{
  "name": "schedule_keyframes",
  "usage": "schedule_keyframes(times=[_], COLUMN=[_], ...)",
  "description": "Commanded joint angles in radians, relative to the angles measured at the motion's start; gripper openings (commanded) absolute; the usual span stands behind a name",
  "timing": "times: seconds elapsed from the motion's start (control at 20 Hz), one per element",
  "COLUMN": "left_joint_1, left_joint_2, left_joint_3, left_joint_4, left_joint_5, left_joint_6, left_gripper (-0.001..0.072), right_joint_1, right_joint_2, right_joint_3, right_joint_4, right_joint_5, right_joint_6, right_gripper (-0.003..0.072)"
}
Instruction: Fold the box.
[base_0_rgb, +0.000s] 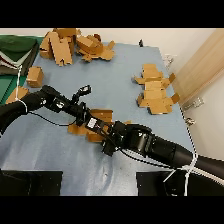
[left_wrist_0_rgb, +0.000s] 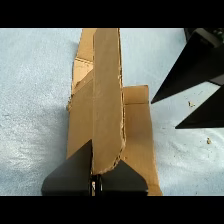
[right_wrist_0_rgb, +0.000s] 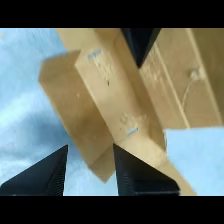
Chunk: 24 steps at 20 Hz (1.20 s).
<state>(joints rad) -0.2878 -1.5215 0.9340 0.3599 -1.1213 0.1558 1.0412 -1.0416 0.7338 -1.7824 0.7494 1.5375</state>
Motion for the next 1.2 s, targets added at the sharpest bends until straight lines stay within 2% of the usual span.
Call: schedule_keyframes(times=[0.0, 0.05, 0.1, 0.25, 0.35, 0.4, 0.5, 0.55, 0.6, 0.75, 0.9, 1.15], left_joint_1=[0.001, 0.001, 0.001, 0.001, 0.001, 0.001, 0.001, 0.001, 0.001, 0.001, 0.001, 0.001], left_joint_2=[0.0, 0.001, 0.001, 0.001, 0.001, 0.001, 0.001, 0.001, 0.001, 0.001, 0.001, 0.0], left_joint_3=[0.001, 0.001, 0.001, 0.001, 0.001, 0.001, 0.001, 0.001, 0.001, 0.001, 0.001, 0.001], left_joint_4=[0.0, 0.0, 0.0, 0.0, 0.0, 0.0, 0.0, 0.0, -0.001, -0.009, -0.009, -0.009], left_joint_5=[0.0, 0.0, 0.0, 0.0, 0.003, 0.003, 0.001, 0.0, 0.001, 0.003, 0.003, 0.003], left_joint_6=[0.0, 0.0, 0.0, 0.0, 0.0, 0.0, 0.0, 0.0, 0.0, 0.0, 0.0, 0.0], left_gripper=[0.0014, 0.0014, 0.0014, 0.0014, 0.0014, 0.0014, 0.0014, 0.0014, 0.0014, 0.0014, 0.0014, 0.0014], right_joint_1=[0.006, 0.022, 0.05, 0.161, 0.203, 0.208, 0.207, 0.206, 0.203, 0.173, 0.1, -0.064], right_joint_2=[-0.002, -0.002, -0.002, 0.023, 0.101, 0.161, 0.266, 0.286, 0.286, 0.234, 0.179, 0.133], right_joint_3=[0.016, 0.022, 0.022, -0.025, -0.13, -0.195, -0.29, -0.318, -0.334, -0.34, -0.34, -0.338], right_joint_4=[-0.046, -0.103, -0.159, -0.182, -0.183, -0.183, -0.185, -0.185, -0.185, -0.201, -0.24, -0.252], right_joint_5=[-0.037, -0.004, 0.031, 0.123, 0.148, 0.097, -0.11, -0.185, -0.21, -0.205, -0.249, -0.45], right_joint_6=[-0.107, -0.136, -0.136, -0.136, -0.121, -0.115, -0.115, -0.116, -0.116, -0.116, -0.114, -0.114], right_gripper=[0.0436, 0.0369, 0.0337, 0.0336, 0.0336, 0.0336, 0.0338, 0.0409, 0.048, 0.0482, 0.0482, 0.0483])
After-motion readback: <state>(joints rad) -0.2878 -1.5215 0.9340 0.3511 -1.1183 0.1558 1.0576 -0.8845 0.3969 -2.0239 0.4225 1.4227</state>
